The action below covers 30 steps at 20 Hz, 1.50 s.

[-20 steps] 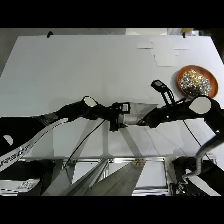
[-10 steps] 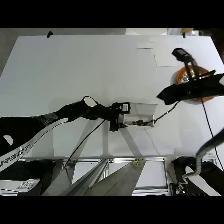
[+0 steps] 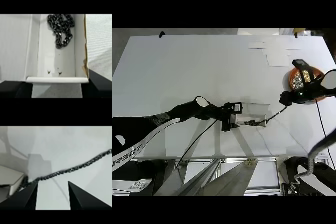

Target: Fold the box and place the chain.

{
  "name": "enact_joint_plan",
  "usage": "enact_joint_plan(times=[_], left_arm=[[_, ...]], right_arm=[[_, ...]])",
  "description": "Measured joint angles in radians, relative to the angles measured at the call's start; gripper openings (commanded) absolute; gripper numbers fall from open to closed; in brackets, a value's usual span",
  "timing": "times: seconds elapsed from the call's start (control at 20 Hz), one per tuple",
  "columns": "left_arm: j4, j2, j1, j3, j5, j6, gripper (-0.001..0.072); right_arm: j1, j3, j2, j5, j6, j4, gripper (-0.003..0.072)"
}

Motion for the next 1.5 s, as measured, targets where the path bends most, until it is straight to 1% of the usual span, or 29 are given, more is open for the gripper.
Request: enact_joint_plan(times=[0.05,0.25,0.3,0.4,0.95,1.0,1.1,1.15,1.45,1.5], left_arm=[[0.0,0.0,0.0,0.0,0.0,0.0,0.0333],[0.0,0.0,0.0,0.0,0.0,0.0,0.0333],[0.0,0.0,0.0,0.0,0.0,0.0,0.0333],[0.0,0.0,0.0,0.0,0.0,0.0,0.0333],[0.0,0.0,0.0,0.0,0.0,0.0,0.0333],[0.0,0.0,0.0,0.0,0.0,0.0,0.0333],[0.0,0.0,0.0,0.0,0.0,0.0,0.0333],[0.0,0.0,0.0,0.0,0.0,0.0,0.0333],[0.0,0.0,0.0,0.0,0.0,0.0,0.0333],[0.0,0.0,0.0,0.0,0.0,0.0,0.0333]], right_arm=[[-0.001,-0.028,-0.009,-0.021,0.005,-0.008,0.0227],[-0.002,-0.113,-0.032,-0.098,0.021,-0.024,0.0227],[-0.002,-0.126,-0.037,-0.113,0.023,-0.026,0.0231],[-0.002,-0.147,-0.05,-0.135,0.031,-0.031,0.0306],[-0.002,-0.175,-0.126,-0.183,0.076,-0.05,0.0296],[-0.002,-0.175,-0.129,-0.186,0.079,-0.053,0.0292],[-0.002,-0.175,-0.135,-0.197,0.087,-0.058,0.0204],[-0.002,-0.175,-0.137,-0.203,0.09,-0.058,0.0194],[-0.002,-0.176,-0.161,-0.215,0.098,-0.064,0.0194],[-0.002,-0.176,-0.166,-0.217,0.1,-0.065,0.0153]])
